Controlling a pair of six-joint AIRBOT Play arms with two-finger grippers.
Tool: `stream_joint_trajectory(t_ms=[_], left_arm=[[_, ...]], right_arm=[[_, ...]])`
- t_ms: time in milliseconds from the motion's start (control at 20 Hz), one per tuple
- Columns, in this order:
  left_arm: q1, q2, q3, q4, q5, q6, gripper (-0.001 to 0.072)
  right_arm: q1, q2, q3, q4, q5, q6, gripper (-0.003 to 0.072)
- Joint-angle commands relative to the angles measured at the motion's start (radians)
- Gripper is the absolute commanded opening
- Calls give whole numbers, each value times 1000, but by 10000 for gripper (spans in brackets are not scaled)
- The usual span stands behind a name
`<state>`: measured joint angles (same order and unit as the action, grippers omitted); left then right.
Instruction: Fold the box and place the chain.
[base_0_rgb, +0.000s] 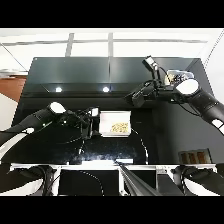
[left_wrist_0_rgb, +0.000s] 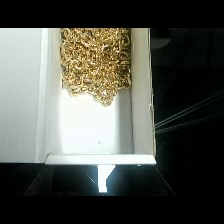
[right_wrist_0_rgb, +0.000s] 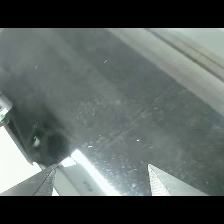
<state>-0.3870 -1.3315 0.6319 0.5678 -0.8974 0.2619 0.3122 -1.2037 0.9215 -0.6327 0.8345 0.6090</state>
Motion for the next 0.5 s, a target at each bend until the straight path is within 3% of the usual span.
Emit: stream_joint_trajectory(t_ms=[0,250,450], left_arm=[[-1,-1,0,0,0,0,401],[-1,-1,0,0,0,0,401],[-1,-1,0,0,0,0,401]], right_arm=[[10,-13,6,-24,43,-30,704],[82,-27,7,-74,54,-46,704],[95,-27,7,-83,139,-68,704]])
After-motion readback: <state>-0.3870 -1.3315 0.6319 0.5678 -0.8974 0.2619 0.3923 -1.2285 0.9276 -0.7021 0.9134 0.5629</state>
